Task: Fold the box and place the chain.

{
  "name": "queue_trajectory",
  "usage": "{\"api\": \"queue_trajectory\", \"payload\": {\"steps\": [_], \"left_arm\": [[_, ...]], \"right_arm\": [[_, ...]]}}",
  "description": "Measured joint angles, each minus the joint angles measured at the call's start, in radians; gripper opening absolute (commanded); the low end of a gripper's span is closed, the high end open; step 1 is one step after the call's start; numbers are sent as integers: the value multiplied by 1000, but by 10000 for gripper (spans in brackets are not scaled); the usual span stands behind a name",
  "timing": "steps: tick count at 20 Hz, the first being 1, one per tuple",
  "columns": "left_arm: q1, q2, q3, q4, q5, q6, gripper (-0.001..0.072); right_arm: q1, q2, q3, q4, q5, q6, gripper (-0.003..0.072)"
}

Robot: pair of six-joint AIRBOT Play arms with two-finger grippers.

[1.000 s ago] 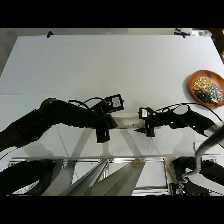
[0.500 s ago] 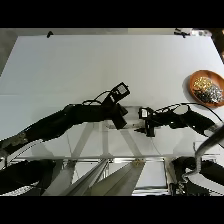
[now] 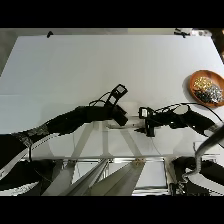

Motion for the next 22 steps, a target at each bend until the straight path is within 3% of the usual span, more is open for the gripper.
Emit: {"api": "queue_trajectory", "payload": {"steps": [7,14,15,17,21,22], "left_arm": [[0,14,1,8,27,-15,9],[-1,173,3,64,-22,-16,15],[-1,201,3,89,-19,-16,41],[1,260,3,164,14,-19,167],[48,407,3,347,183,-47,174],[69,441,3,396,250,-51,269]], "right_arm": [[1,0,0,-3,2,-6,414],[1,0,0,-3,2,-5,414],[2,0,0,-2,2,-4,413],[1,0,0,-2,2,-3,414],[1,0,0,-2,1,-3,414],[2,0,0,-1,1,-3,414]]}}
